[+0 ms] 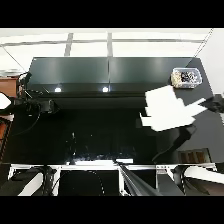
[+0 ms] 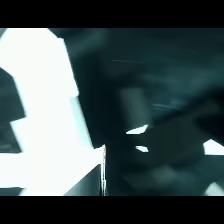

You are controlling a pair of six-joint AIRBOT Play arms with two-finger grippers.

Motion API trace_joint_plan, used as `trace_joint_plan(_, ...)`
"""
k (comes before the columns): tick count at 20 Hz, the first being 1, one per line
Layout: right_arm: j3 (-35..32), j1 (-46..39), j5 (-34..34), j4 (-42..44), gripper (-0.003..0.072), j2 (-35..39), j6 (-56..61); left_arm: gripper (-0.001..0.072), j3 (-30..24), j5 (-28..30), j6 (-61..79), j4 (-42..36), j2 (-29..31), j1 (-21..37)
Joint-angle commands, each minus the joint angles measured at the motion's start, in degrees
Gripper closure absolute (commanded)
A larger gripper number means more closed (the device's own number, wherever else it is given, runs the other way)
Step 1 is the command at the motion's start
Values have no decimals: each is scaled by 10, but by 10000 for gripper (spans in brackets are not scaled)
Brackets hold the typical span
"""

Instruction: Fold the box and place the chain.

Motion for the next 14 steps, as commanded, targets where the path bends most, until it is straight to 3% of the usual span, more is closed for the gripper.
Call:
trace_joint_plan(1, -175, 99, -61, 237, 676, 117, -122, -11, 0, 23, 34, -60, -1, -3)
trace_joint_plan(4, -327, 254, -277, 322, 676, 241, -146, -11, 0, 45, 40, -110, -17, -33)
trace_joint_plan(6, -382, 366, -423, 341, 675, 278, -117, -11, 0, 64, 67, -149, -45, -72)
trace_joint_plan(8, -404, 466, -521, 341, 675, 277, -71, -11, 1, 89, 99, -216, -83, -112)
trace_joint_plan(10, -408, 549, -580, 340, 674, 277, -68, -11, 9, 82, 163, -330, -138, -128)
trace_joint_plan(12, -408, 604, -611, 340, 674, 277, -68, -11, 35, 28, 213, -419, -209, -124)
trace_joint_plan(14, -408, 630, -618, 336, 674, 277, -68, -11, 67, -3, 224, -417, -268, -126)
